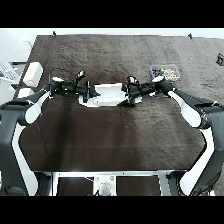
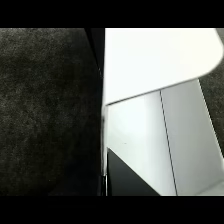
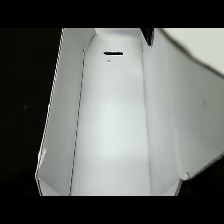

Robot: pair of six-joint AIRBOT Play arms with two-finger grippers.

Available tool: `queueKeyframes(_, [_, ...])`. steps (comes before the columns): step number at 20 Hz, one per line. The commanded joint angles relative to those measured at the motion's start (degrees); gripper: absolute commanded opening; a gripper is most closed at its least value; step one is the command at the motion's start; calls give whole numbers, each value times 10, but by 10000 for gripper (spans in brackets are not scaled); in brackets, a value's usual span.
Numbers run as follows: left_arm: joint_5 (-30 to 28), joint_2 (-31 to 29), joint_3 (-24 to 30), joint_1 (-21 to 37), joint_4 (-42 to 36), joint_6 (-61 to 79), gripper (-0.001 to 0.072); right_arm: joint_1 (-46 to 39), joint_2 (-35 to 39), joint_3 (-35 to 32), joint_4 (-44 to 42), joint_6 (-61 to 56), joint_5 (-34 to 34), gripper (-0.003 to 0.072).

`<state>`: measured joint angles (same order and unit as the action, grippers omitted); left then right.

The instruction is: Fold the box and place the chain.

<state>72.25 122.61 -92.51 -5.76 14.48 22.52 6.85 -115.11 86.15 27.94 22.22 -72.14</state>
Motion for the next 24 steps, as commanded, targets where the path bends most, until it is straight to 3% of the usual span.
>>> queueKeyframes(1, [2, 0, 0, 1, 1, 0, 23, -5, 0, 8, 1, -8, -14, 720])
queueKeyframes(24, [3, 0, 0, 1, 1, 0, 23, 13, -12, 10, 25, -12, 1, 720])
